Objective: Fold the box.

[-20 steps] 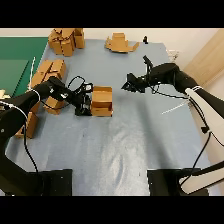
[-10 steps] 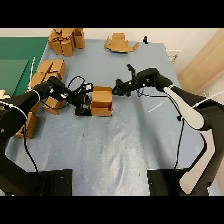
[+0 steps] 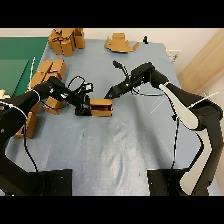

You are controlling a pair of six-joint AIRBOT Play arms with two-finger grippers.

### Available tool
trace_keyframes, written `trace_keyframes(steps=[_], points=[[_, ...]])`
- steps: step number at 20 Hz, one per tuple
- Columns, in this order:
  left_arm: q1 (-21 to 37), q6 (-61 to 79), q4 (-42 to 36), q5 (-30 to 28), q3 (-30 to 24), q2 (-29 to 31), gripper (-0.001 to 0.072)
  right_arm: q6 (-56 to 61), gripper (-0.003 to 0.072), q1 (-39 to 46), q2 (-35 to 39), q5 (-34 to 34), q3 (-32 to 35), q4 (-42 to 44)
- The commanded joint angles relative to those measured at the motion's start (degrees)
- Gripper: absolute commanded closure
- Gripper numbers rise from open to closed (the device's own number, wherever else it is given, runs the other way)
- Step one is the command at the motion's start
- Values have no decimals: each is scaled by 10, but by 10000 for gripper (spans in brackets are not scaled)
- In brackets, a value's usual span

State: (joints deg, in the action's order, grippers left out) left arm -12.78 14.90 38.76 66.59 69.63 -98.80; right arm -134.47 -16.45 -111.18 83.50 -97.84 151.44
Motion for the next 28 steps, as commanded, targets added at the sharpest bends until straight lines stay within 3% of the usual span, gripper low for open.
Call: trace_keyframes(steps=[1, 5, 10, 16, 23, 28], points=[[0, -3, 0, 0, 0, 0, 187, -45, 520, -1, 7, 26, -3, -24], [0, -5, 0, 0, 0, 0, 187, -56, 543, -1, 30, -9, 2, -22], [0, -9, 0, 0, 0, 0, 187, -117, 591, -1, 67, -113, 73, 32], [0, -10, 0, 0, 0, 0, 187, -198, 591, -1, 73, -121, 144, 99], [0, -11, 0, -2, 0, 0, 187, -241, 591, -26, 115, -157, 166, 31], [0, -19, 0, -2, 0, 0, 187, -273, 603, -17, 146, -214, 242, 79]])
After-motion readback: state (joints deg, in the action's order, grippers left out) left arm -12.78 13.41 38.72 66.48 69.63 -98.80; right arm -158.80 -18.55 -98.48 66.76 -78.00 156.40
